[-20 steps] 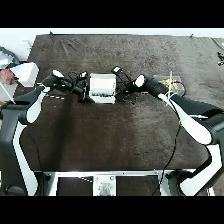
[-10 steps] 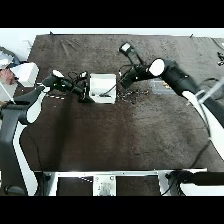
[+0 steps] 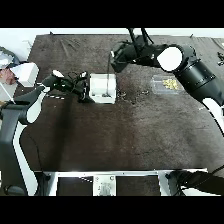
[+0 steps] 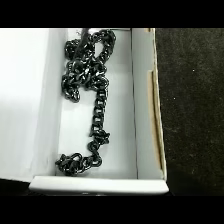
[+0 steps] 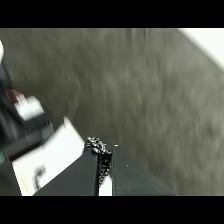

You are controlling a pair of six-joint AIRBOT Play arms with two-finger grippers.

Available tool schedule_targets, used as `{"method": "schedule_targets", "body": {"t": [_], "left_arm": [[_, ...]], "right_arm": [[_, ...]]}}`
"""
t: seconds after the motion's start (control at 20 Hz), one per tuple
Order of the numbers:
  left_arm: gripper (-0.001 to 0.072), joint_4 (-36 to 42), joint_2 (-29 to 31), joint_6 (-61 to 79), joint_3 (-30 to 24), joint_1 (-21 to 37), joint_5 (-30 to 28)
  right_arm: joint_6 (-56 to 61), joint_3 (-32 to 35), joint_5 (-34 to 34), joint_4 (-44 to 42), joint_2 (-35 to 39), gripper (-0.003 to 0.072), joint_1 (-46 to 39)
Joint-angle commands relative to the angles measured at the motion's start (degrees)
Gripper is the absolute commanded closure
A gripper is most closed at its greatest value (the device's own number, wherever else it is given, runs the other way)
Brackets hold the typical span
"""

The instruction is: Fold the box and place the chain.

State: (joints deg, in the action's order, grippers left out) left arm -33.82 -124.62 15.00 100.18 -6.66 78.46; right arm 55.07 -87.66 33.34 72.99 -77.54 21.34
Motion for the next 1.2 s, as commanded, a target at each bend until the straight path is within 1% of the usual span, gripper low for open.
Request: {"method": "schedule_targets", "body": {"t": [0.0, 0.1, 0.25, 0.3, 0.45, 0.55, 0.65, 0.75, 0.8, 0.85, 0.95, 1.05, 1.1, 1.15], "left_arm": [[0.0340, 0.0, 0.0, 0.0, 0.1, 0.0, 0.0], [0.0339, 0.0, 0.0, 0.0, 0.0, 0.0, 0.0], [0.0340, 0.0, 0.0, 0.0, 0.0, 0.0, 0.0], [0.0340, 0.0, 0.0, 0.0, 0.0, 0.0, 0.0], [0.0340, 0.0, 0.0, 0.0, 0.0, 0.0, 0.0], [0.0339, 0.0, 0.0, 0.0, 0.0, 0.0, 0.0], [0.0339, 0.0, 0.0, 0.0, 0.0, 0.0, 0.0], [0.0340, 0.0, 0.0, 0.0, 0.0, 0.0, 0.0], [0.0339, 0.0, 0.0, 0.0, 0.0, 0.0, 0.0], [0.0340, 0.0, 0.0, 0.0, 0.1, 0.0, 0.0], [0.0339, 0.0, 0.0, 0.0, 0.1, 0.0, 0.0], [0.0339, 0.0, 0.0, 0.0, 0.0, 0.0, 0.0], [0.0340, 0.0, 0.0, 0.0, 0.0, 0.0, 0.0], [0.0339, 0.0, 0.0, 0.0, 0.0, 0.0, 0.0]], "right_arm": [[0.1, -1.4, -8.4, 0.1, -0.5, 0.0709, 4.2], [0.1, -1.4, -9.4, 0.0, -2.6, 0.0708, 4.9], [0.3, -1.4, -8.5, -1.6, -7.6, 0.0709, 4.9], [0.3, -1.4, -6.6, -2.6, -9.3, 0.0708, 4.9], [2.8, -1.4, 2.5, -2.5, -14.6, 0.0698, 3.3], [4.3, -1.3, 5.1, -2.4, -16.8, 0.0314, 0.4], [6.3, -1.2, 10.0, -2.1, -16.9, 0.0315, -3.3], [6.7, -1.2, 17.4, -2.4, -16.6, 0.0315, -7.3], [6.7, -0.7, 20.2, -2.5, -16.5, 0.0315, -8.9], [6.0, 0.9, 21.6, -2.5, -16.1, 0.0315, -10.2], [2.6, 6.3, 20.2, -2.5, -15.2, 0.0315, -11.5], [1.5, 11.4, 14.4, -2.5, -15.2, 0.0315, -12.3], [1.6, 13.1, 10.8, -2.5, -15.5, 0.0315, -12.4], [1.6, 13.5, 8.9, -2.8, -16.1, 0.0316, -12.4]]}}
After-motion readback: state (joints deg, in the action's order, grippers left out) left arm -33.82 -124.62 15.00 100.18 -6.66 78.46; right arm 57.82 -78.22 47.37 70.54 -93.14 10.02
